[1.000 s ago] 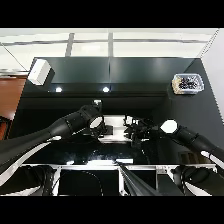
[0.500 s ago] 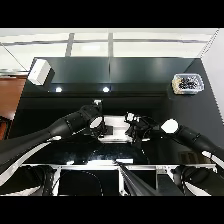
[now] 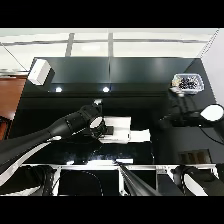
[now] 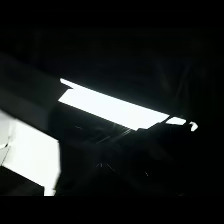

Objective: Fold the box and place the chain.

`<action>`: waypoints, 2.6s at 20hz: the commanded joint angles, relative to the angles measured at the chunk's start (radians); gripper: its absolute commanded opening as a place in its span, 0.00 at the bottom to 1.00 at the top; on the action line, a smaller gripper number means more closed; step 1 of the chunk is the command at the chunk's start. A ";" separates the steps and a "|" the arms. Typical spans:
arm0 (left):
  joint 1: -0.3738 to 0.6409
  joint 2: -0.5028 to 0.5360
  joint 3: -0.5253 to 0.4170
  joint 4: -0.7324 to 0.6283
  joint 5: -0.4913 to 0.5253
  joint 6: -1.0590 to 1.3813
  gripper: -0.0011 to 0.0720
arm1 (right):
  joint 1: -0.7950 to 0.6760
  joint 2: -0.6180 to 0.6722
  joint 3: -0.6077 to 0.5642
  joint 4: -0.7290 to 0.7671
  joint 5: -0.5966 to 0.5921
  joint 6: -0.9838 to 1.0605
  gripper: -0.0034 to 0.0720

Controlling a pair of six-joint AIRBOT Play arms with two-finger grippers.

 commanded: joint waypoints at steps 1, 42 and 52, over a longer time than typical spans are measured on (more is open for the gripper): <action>0.000 0.000 0.000 0.001 0.000 0.000 0.05 | -0.187 0.008 -0.113 0.031 0.021 0.266 0.06; 0.001 0.000 0.000 -0.002 0.000 0.000 0.05 | 0.637 -0.233 0.148 0.016 -0.198 0.591 0.63; 0.001 0.000 0.000 -0.003 -0.001 0.000 0.05 | 0.776 -0.335 0.246 -0.307 -0.136 0.902 0.56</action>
